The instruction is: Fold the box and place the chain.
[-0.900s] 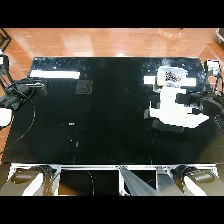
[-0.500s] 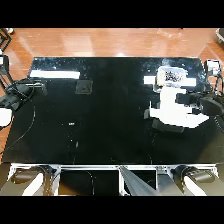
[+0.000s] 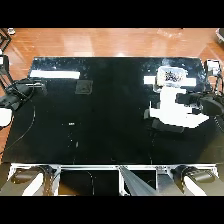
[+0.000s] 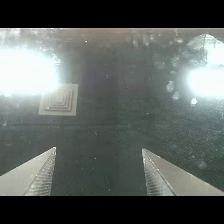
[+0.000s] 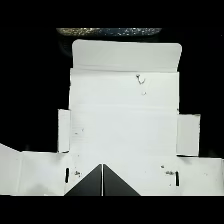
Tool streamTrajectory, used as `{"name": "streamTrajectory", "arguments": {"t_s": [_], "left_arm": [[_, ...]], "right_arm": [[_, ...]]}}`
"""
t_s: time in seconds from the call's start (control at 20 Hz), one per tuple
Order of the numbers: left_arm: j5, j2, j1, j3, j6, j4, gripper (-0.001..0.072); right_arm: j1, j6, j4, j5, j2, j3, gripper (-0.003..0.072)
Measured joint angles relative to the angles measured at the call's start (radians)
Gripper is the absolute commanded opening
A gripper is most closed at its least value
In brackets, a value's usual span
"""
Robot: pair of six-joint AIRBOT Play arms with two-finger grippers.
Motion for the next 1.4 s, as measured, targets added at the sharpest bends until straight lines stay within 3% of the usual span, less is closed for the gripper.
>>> {"name": "streamTrajectory", "arguments": {"t_s": [0.45,0.5,0.55,0.75,1.0,1.25,1.4], "left_arm": [[0.098,0.000,0.000,0.000,0.000,-0.003,0.0634],[0.115,0.000,0.000,0.000,0.000,-0.004,0.0634],[0.136,-0.001,0.000,0.000,-0.001,-0.010,0.0635],[0.157,-0.008,-0.004,0.000,-0.004,-0.043,0.0636],[0.047,-0.013,-0.020,0.000,-0.004,-0.053,0.0633],[-0.034,-0.013,-0.024,0.000,-0.004,-0.071,0.0630],[-0.049,-0.013,-0.025,0.000,-0.006,-0.080,0.0634]], "right_arm": [[0.000,0.000,-0.019,0.007,0.000,0.000,0.0026],[0.000,0.001,-0.021,0.010,0.000,0.000,0.0309],[0.000,0.001,-0.030,0.018,0.000,0.000,0.0703],[-0.015,0.008,-0.143,0.062,-0.002,0.000,0.0719],[-0.142,0.021,-0.219,0.053,-0.006,0.000,0.0719],[-0.451,0.046,-0.188,0.067,-0.010,0.001,0.0719],[-0.693,0.000,-0.016,0.085,-0.044,0.032,0.0719]]}}
